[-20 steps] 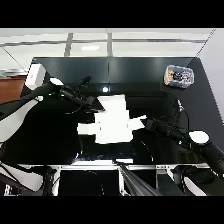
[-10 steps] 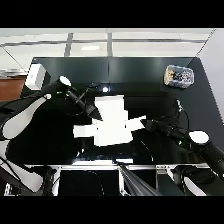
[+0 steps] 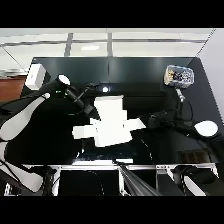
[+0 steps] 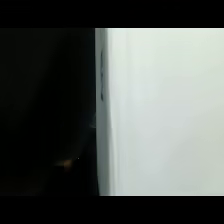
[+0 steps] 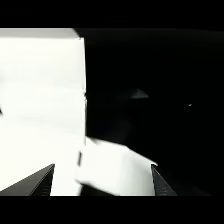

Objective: Fold the box and place the chain.

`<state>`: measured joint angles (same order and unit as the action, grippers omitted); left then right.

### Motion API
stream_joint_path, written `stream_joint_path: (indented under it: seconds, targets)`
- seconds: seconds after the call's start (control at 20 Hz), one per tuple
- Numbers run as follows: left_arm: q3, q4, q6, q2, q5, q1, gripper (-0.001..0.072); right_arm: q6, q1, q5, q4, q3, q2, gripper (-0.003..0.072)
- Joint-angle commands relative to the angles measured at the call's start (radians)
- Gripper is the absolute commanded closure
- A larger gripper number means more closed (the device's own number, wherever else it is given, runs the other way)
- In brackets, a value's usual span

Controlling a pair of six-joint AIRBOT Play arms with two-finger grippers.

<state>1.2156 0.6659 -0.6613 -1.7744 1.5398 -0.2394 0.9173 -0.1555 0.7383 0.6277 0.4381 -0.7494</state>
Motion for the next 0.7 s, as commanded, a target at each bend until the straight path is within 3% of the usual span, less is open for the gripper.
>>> stream_joint_path:
  seconds: [0.0, 0.1, 0.25, 0.45, 0.65]
  targets:
    - [-0.071, -0.003, 0.034, 0.118, -0.101, -0.021, 0.0691, 0.029, 0.043, 0.252, 0.420, 0.166, 0.001, -0.0023]
    - [-0.215, -0.087, 0.204, 0.248, -0.240, -0.045, 0.0690, 0.028, 0.043, 0.266, 0.510, 0.193, 0.001, -0.0023]
    - [-0.408, -0.178, 0.482, 0.411, -0.528, -0.086, 0.0687, 0.029, 0.042, 0.256, 0.489, 0.193, 0.001, -0.0023]
    - [-0.428, -0.168, 0.777, 0.412, -0.568, -0.153, 0.0688, -0.067, 0.039, 0.174, 0.330, 0.180, 0.000, -0.0023]
    - [-0.429, -0.165, 0.822, 0.384, -0.784, -0.241, 0.0687, -0.307, 0.026, 0.174, 0.322, 0.133, -0.014, -0.0024]
